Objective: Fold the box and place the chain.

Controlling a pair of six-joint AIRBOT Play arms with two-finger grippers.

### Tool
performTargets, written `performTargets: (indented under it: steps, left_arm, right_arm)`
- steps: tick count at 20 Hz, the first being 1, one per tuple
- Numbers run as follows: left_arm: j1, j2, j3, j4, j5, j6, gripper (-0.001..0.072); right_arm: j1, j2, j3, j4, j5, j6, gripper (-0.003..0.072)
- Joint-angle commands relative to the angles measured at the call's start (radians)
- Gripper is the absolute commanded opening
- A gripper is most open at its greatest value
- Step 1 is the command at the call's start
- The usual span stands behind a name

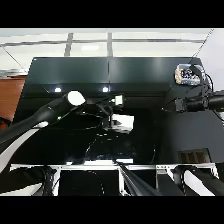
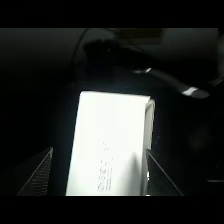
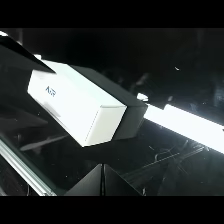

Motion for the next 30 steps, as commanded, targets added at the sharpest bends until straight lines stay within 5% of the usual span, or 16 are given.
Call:
performTargets:
  steps: [1, 24, 30]
  left_arm:
    - [-0.02, -0.102, 0.095, 0.017, -0.103, -0.127, 0.0712]
    - [-0.051, -0.154, 0.1, 0.143, -0.151, -0.067, 0.0712]
    - [-0.103, -0.172, 0.1, 0.13, -0.008, -0.067, 0.0712]
  right_arm:
    - [-0.002, 0.001, 0.0, -0.002, -0.007, -0.001, 0.0016]
    - [-0.002, 0.001, 0.0, -0.009, -0.05, -0.001, 0.0016]
    - [-0.002, 0.001, 0.0, -0.009, -0.05, -0.001, 0.0016]
